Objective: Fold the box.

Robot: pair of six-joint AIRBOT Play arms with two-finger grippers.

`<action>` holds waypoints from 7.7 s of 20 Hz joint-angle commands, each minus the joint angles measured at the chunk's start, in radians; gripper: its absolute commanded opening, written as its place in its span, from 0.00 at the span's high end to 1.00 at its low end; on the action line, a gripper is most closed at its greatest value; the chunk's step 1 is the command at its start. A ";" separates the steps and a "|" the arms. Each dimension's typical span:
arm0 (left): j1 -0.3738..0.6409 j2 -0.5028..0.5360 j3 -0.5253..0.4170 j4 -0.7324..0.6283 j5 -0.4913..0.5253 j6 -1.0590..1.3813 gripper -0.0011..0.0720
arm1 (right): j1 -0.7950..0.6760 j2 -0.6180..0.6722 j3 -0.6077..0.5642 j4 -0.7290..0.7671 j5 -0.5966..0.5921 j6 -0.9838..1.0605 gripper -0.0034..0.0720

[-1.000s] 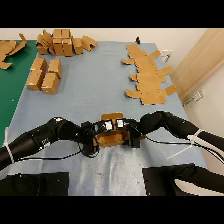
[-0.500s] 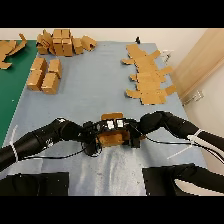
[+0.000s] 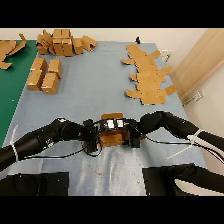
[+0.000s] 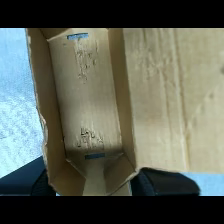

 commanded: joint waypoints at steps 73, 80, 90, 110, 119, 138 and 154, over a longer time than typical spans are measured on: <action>-0.032 -0.077 0.017 -0.083 0.096 0.026 0.34 | 0.000 0.000 0.000 0.007 0.000 0.000 0.18; -0.032 -0.077 0.017 -0.073 0.081 0.031 0.97 | 0.000 0.000 0.000 0.008 0.000 0.000 0.18; -0.027 0.172 0.017 0.381 -0.140 -0.593 0.97 | 0.000 0.000 0.000 0.007 0.000 0.000 0.18; 0.124 0.185 -0.198 0.001 -0.090 -1.463 0.97 | 0.000 0.000 0.000 0.007 0.005 0.000 0.18; 0.049 0.100 -0.196 -0.135 0.010 -1.387 0.97 | 0.000 0.000 0.000 0.007 0.004 0.000 0.18; -0.195 0.012 0.088 0.606 -0.179 -2.129 0.97 | 0.000 0.000 0.000 0.007 0.004 0.000 0.18; -0.196 0.012 0.092 0.475 -0.138 -2.145 0.94 | 0.000 0.000 0.000 0.007 0.004 0.000 0.18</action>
